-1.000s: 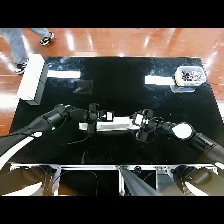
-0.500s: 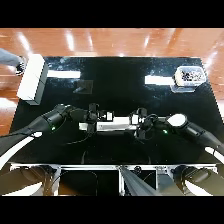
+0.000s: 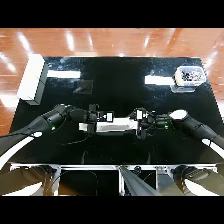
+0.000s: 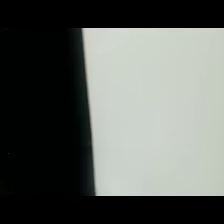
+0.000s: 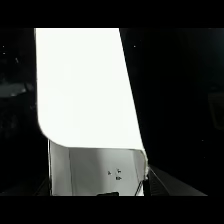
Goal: Fold the box and place the chain.
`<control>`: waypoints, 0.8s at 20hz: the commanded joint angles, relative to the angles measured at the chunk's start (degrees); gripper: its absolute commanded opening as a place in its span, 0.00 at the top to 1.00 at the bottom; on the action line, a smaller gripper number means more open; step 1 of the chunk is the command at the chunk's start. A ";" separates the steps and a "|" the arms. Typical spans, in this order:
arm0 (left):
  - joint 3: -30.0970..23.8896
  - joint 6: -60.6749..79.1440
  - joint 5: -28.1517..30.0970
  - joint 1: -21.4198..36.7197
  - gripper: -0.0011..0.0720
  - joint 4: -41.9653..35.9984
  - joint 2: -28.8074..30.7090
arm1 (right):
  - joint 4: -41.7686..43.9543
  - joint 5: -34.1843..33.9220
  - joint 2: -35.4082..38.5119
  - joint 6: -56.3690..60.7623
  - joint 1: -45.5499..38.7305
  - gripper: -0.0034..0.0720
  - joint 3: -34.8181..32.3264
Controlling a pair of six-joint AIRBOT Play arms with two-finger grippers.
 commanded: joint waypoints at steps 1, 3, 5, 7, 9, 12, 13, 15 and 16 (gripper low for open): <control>0.00 0.00 0.35 0.00 0.96 0.04 0.02 | -1.22 -1.84 -0.94 2.84 1.25 0.03 0.28; 0.00 -0.02 0.37 0.00 0.96 0.02 0.02 | -5.60 -4.59 -1.14 6.91 3.65 0.03 0.52; 0.00 -0.04 0.63 0.00 0.96 0.04 0.02 | -6.86 -7.41 -1.31 9.25 5.31 0.03 0.61; 0.00 -0.04 0.81 -0.02 0.96 0.02 0.02 | -7.89 -8.98 -1.53 10.82 6.29 0.03 0.74; 0.00 -0.04 1.16 0.00 0.96 0.04 0.02 | -9.25 -9.70 -1.88 12.24 7.02 0.03 1.07; 0.00 -0.04 1.92 0.00 0.96 0.04 0.00 | -9.49 -10.19 -1.99 12.83 7.13 0.03 1.16; 0.00 -0.04 1.90 -0.02 0.96 0.04 0.00 | -9.49 -10.19 -1.99 12.81 7.15 0.03 1.16; 0.00 -0.04 1.90 -0.02 0.96 0.04 0.00 | -9.49 -10.19 -1.99 12.81 7.13 0.03 1.16; 0.00 -0.04 1.90 -0.02 0.96 0.02 0.00 | -9.51 -10.19 -1.99 12.81 7.15 0.03 1.16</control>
